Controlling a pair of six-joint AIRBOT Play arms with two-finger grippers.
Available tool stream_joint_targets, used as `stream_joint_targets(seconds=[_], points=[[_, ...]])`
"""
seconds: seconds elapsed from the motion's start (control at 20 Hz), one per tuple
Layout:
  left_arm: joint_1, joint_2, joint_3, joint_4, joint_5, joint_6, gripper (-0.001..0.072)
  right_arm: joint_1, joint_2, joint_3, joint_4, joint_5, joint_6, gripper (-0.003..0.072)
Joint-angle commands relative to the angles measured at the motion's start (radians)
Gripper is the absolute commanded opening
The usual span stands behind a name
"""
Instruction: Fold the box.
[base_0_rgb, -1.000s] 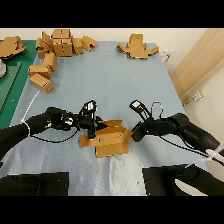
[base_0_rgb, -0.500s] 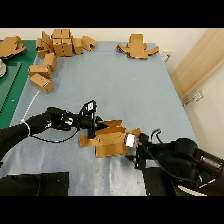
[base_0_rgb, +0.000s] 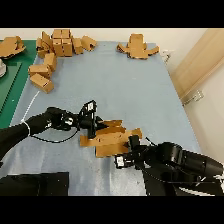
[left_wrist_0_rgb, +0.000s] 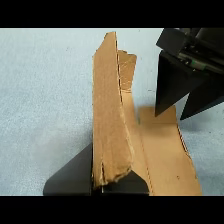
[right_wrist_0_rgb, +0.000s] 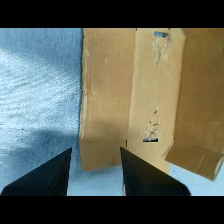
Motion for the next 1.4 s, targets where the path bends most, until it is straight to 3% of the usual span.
stream_joint_targets(seconds=[0.0, 1.05, 1.25, 1.3, 1.35], points=[[0.0, 0.0, 0.0, 0.0, 0.0, 0.0, 0.0014, 0.006, -0.027, 0.001, -0.035, 0.039, -0.01, 0.0481], [0.0, 0.0, 0.0, 0.0, -0.002, 0.0, 0.0014, 0.005, 0.003, 0.049, -0.034, 0.071, 0.028, 0.0481], [0.0, 0.0, 0.0, 0.0, -0.002, 0.0, 0.0015, -0.027, 0.004, 0.049, -0.091, 0.1, 0.116, 0.0482], [0.0, 0.0, 0.0, 0.0, -0.002, 0.0, 0.0015, -0.036, 0.004, 0.049, -0.09, 0.116, 0.123, 0.0487], [0.0, 0.0, 0.0, 0.0, -0.002, 0.0, 0.0014, -0.046, 0.004, 0.049, -0.099, 0.131, 0.122, 0.0582]])
